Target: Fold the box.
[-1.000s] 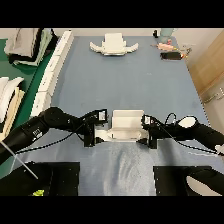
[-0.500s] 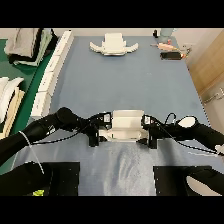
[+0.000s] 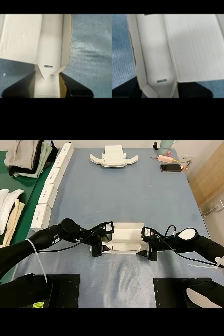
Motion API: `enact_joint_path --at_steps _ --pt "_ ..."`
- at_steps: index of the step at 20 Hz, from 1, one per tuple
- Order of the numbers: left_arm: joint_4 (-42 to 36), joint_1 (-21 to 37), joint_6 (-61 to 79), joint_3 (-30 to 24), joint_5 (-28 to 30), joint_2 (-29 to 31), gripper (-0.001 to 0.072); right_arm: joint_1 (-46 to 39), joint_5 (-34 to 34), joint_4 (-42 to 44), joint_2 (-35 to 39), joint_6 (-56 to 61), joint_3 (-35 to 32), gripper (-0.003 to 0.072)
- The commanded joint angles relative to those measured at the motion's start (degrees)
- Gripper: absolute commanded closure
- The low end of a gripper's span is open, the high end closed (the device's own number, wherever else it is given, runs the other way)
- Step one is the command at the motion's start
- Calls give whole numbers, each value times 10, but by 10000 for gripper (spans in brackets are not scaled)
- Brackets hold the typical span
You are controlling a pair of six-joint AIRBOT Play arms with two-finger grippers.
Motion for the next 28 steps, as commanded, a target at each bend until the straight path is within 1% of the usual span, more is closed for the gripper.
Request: enact_joint_path --at_steps 1,4,7,8,9,13,16,17,18,19,28 --pt "-8 -2 2 3 -18 -5 470 0 0 0 0 0 0 162" --pt "-21 -3 2 3 -18 -6 479 0 0 0 0 0 0 162" --pt "-53 -6 17 3 -11 -8 481 0 0 0 0 0 0 162" --pt "-62 -9 18 3 -6 -8 514 0 0 0 0 0 0 162" --pt "-66 -12 22 3 -2 -9 605 0 0 0 0 0 0 162" --pt "-94 -21 46 3 2 -25 604 0 0 0 0 0 0 162" --pt "-99 -24 73 3 2 -29 592 0 0 0 0 0 0 162" --pt "-99 -24 73 3 2 -29 455 0 0 0 0 0 0 162" --pt "-100 -24 72 3 2 -29 179 0 0 0 0 0 0 162" --pt "-104 -24 72 3 2 -29 21 0 0 0 0 0 0 161" --pt "-112 -24 72 3 0 -29 21 0 0 0 0 0 0 161"
